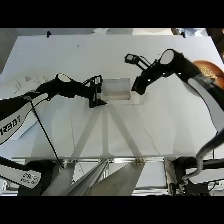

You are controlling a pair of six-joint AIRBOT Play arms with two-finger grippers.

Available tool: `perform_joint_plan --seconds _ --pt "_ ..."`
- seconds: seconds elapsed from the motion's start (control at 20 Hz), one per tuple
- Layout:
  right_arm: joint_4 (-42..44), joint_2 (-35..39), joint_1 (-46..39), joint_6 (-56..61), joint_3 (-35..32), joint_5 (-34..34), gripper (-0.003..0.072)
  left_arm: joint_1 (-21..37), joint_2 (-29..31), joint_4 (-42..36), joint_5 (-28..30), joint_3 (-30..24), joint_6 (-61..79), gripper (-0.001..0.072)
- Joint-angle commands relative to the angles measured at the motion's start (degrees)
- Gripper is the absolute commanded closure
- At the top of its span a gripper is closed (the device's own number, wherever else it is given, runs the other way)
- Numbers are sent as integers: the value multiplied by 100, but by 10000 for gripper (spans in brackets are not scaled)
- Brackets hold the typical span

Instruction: Fold the box and place the chain.

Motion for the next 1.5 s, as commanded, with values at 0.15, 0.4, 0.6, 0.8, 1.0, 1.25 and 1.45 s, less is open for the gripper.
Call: perform_joint_plan --seconds 0.15,0.4,0.6,0.8,1.0,1.25,1.45 --pt "-671 767 -1054 1488 -7 525 669 0 -4 -2 -15 -2 -7 317" --pt "-645 581 -1882 2009 -505 584 671 0 -4 -2 -15 -2 -9 317" --pt "-319 192 -1856 2011 -1300 101 670 0 -4 -2 -15 -2 -7 317" --pt "914 -225 -1834 1598 -1504 -155 670 0 -4 -2 -15 -2 -7 317" --pt "1338 -402 -1626 1447 -1504 -431 670 0 -4 -2 -15 -2 -9 317" --pt "1943 -527 -1300 1025 -1504 -98 669 0 -4 -2 -15 -2 -9 317" --pt "2549 -527 -1231 887 -1504 175 647 0 -4 -2 -15 -2 -9 317"
